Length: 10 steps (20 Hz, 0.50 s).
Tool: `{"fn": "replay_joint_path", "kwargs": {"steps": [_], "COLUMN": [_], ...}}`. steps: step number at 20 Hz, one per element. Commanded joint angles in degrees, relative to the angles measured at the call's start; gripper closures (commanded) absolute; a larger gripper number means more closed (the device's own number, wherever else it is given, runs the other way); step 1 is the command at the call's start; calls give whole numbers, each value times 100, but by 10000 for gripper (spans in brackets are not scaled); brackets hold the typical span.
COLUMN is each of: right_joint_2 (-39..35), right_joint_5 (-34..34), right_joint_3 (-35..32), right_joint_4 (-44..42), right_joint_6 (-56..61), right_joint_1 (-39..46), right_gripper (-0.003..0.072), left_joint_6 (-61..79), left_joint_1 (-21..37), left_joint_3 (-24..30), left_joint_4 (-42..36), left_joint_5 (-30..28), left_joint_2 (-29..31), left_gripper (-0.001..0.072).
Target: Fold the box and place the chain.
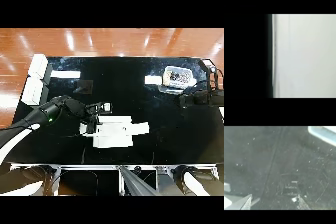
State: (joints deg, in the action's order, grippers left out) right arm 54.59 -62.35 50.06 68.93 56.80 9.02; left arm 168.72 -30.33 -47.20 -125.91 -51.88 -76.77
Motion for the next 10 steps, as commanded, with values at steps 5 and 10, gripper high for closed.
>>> {"fn": "replay_joint_path", "kwargs": {"steps": [5,10], "right_joint_2": [2,61], "right_joint_5": [-223,-638], "right_joint_3": [-118,-868], "right_joint_4": [-911,-1134], "right_joint_6": [-2371,-3294], "right_joint_1": [2,-348], "right_gripper": [-27,-25], "left_joint_6": [334,334], "left_joint_1": [-553,-431], "left_joint_3": [291,520], "left_joint_4": [826,826], "left_joint_5": [1123,1504], "left_joint_2": [216,245], "left_gripper": [693,692]}}
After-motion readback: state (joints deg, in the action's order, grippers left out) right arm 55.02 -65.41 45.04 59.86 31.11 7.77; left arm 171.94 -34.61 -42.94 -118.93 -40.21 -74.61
